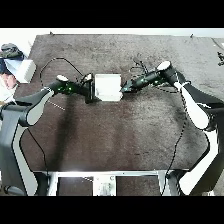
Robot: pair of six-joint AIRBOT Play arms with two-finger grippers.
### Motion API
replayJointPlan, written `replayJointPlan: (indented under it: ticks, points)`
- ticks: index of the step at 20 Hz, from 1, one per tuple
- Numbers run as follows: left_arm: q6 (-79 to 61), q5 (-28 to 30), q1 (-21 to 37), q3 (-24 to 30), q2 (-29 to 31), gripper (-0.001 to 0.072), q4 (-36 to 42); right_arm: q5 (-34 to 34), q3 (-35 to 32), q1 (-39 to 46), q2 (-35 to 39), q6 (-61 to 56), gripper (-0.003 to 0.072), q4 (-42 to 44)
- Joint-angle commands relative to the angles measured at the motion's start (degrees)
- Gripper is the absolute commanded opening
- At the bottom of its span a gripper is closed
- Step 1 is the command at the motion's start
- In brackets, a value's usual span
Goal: Fold the box and place the chain.
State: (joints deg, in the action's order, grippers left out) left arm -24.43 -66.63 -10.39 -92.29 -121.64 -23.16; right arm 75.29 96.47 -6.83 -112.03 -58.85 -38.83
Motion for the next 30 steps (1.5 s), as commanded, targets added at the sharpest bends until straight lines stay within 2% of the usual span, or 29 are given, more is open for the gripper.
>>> replayJointPlan:
  ticks: [1,6,15,20,22,27,30]
  points:
    - [-0.04,0.02,-0.02,-0.02,-0.02,0.0353,0.00,0.31,2.64,-2.19,0.02,-5.92,0.0365,-8.48]
    - [-0.02,0.02,-0.02,-0.02,-0.02,0.0353,0.00,-2.29,5.01,-5.81,-0.02,-8.35,0.0365,-13.07]
    - [-0.02,0.02,-0.02,-0.02,-0.02,0.0353,0.00,-8.26,5.20,-9.79,-0.02,-17.00,0.0366,-23.39]
    - [-0.02,0.02,-0.02,-0.02,-0.02,0.0353,0.00,-8.68,5.84,-12.87,-0.28,-25.16,0.0365,-36.50]
    - [-0.02,0.02,-0.02,-0.02,-0.02,0.0353,0.00,-8.24,8.00,-14.29,-0.92,-28.22,0.0366,-40.39]
    - [-0.02,0.02,-0.02,-0.02,-0.02,0.0353,0.00,-1.20,17.75,-17.49,-6.29,-33.59,0.0365,-44.57]
    - [-0.04,0.02,-0.02,-0.02,-0.02,0.0353,0.00,1.09,19.10,-18.88,-7.87,-37.46,0.0365,-47.15]
